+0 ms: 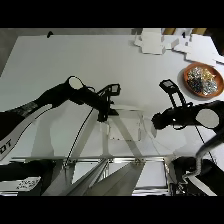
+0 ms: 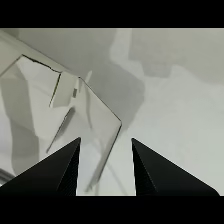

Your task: Fold the box and place the chain.

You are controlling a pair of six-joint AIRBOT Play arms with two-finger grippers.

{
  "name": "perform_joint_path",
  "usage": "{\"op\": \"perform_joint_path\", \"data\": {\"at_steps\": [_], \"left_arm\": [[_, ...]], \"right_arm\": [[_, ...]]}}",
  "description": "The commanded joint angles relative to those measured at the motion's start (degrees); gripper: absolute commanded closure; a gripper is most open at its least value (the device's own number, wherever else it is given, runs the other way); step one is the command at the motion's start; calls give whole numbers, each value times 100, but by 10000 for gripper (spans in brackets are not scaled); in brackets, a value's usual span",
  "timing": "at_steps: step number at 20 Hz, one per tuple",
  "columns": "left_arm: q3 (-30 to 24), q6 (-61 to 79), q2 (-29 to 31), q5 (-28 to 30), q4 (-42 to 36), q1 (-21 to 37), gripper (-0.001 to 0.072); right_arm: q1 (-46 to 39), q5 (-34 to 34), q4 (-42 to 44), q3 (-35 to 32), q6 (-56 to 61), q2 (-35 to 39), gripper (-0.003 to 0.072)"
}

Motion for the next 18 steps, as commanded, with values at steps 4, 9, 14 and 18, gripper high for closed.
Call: {"op": "perform_joint_path", "data": {"at_steps": [4,9,14,18], "left_arm": [[-11,601,-284,94,11,-216,707],[-11,654,-382,767,-59,-256,707],[-11,654,-444,1268,-708,-264,708],[-11,632,-444,1412,-247,-420,707]], "right_arm": [[4,-59,-282,22,-55,37,329],[4,-57,-315,22,-199,37,329],[4,-59,-317,22,-352,35,329],[4,-61,-321,22,-354,35,329]]}}
